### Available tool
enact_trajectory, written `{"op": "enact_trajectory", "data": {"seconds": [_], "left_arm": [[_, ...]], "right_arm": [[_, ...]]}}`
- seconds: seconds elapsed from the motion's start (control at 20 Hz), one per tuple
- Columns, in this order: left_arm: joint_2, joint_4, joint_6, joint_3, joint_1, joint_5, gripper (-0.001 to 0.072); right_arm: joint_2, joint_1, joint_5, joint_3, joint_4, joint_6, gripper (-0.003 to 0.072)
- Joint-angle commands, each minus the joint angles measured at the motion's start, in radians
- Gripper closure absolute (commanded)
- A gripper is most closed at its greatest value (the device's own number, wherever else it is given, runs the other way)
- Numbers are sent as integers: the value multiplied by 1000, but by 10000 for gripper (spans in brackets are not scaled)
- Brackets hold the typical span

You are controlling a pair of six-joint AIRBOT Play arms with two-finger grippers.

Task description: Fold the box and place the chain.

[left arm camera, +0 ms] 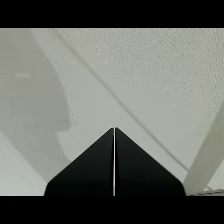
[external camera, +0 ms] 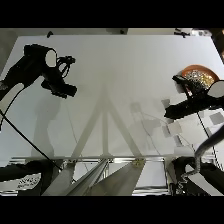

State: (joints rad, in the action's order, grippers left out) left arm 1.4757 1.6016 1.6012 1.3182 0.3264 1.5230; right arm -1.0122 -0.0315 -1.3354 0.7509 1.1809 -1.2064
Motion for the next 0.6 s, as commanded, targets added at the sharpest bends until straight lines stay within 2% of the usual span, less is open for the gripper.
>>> {"op": "enact_trajectory", "data": {"seconds": [0.0, 0.25, 0.35, 0.4, 0.55], "left_arm": [[-1, 0, 0, 0, -1, 0, 696], [-1, 0, 0, 0, -1, 0, 696], [-1, 0, 0, 0, -1, 0, 696], [-1, 0, 0, 0, -1, 0, 696], [-1, 0, 0, 0, -1, 0, 696]], "right_arm": [[0, -1, 1, 1, 0, 0, 671], [0, -1, 21, 1, -6, 2, 670], [0, -1, 40, 4, 55, -25, 671], [0, -1, 53, 11, 135, -54, 671], [0, -12, 97, 68, 549, -156, 673]]}}
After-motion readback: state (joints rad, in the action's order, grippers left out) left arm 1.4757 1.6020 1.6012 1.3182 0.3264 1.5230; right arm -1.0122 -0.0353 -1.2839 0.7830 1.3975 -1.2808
